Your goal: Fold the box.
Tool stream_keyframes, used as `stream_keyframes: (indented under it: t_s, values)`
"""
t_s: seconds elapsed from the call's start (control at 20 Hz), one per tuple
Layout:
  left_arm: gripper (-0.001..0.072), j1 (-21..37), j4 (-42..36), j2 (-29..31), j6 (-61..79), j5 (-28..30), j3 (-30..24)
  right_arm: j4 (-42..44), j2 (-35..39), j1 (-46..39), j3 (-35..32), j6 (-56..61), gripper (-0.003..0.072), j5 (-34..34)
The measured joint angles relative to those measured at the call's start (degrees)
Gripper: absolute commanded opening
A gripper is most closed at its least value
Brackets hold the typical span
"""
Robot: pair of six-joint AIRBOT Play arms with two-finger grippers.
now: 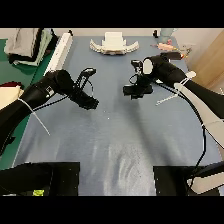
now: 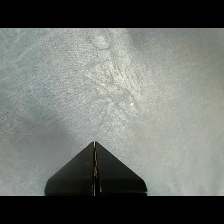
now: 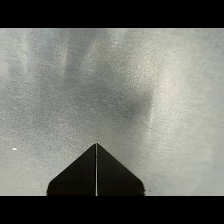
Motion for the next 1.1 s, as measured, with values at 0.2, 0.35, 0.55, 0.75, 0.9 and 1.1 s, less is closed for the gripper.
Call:
stream_keyframes:
  t_s: [0.2,0.35,0.55,0.75,0.9,1.1]
  values:
    - [0.0015,0.00,0.00,0.00,0.00,0.02,0.00,0.00,0.00,0.00,0.00,0.00,0.0005,0.00]
    - [0.0015,0.00,0.00,0.00,0.00,0.02,0.00,0.02,0.00,0.02,0.00,-0.02,0.0005,0.00]
    - [0.0015,0.00,0.02,0.00,0.00,0.04,0.00,0.02,0.00,0.02,0.00,-0.02,0.0005,0.00]
    - [0.0015,0.00,0.02,0.00,0.04,0.35,0.00,1.27,-0.04,0.00,0.00,0.04,0.0005,-1.46]
    - [0.0015,0.00,0.02,0.02,0.11,0.55,0.00,1.84,-0.13,-1.57,2.29,2.56,0.0252,-1.55]
    - [0.0015,0.00,-0.04,-0.04,0.15,3.28,0.00,-0.98,-0.22,-12.81,11.82,4.74,0.0419,2.36]
